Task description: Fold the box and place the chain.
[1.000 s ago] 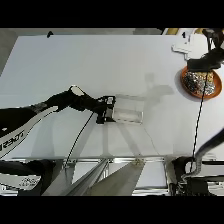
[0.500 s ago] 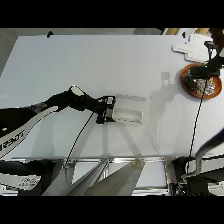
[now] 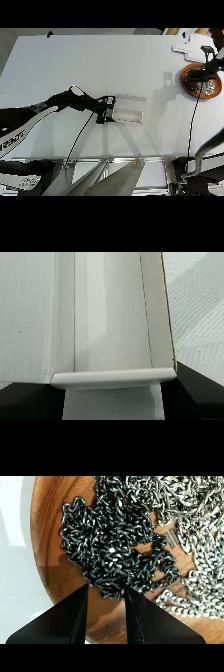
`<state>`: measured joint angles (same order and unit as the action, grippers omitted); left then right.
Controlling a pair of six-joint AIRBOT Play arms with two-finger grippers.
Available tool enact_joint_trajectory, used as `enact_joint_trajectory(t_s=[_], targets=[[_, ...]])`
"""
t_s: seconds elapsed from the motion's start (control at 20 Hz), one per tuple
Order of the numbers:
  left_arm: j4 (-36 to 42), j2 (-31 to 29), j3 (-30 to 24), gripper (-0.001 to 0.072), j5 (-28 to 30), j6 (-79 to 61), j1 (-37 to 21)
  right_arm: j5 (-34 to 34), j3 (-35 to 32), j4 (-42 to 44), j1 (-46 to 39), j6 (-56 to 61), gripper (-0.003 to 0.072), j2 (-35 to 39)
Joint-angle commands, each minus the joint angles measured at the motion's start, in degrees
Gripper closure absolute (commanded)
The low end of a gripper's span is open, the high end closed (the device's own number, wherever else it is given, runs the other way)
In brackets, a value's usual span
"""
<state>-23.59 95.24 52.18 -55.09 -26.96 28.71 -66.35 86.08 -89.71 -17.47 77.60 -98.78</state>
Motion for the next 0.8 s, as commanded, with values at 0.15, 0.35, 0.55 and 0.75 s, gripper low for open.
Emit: enact_joint_trajectory(t_s=[0.15, 0.35, 0.55, 0.75], targets=[[0.0, -0.04, 0.04, 0.0573, 0.0, -0.02, -0.04, -0.11, -0.04, 0.46, -0.02, -0.15, 0.0469, -1.4], [0.0, -0.04, 0.04, 0.0573, 0.0, -0.02, -0.04, -0.13, -0.04, 1.66, -0.02, -0.98, 0.0471, -2.36], [0.0, -0.04, 0.04, 0.0573, 0.0, -0.02, -0.04, -0.02, -0.04, 1.68, -0.02, -0.98, 0.053, -3.26], [0.0, -0.04, 0.04, 0.0573, 0.0, -0.02, -0.04, 1.09, -0.04, 1.68, -0.02, -1.01, 0.053, -3.26]])
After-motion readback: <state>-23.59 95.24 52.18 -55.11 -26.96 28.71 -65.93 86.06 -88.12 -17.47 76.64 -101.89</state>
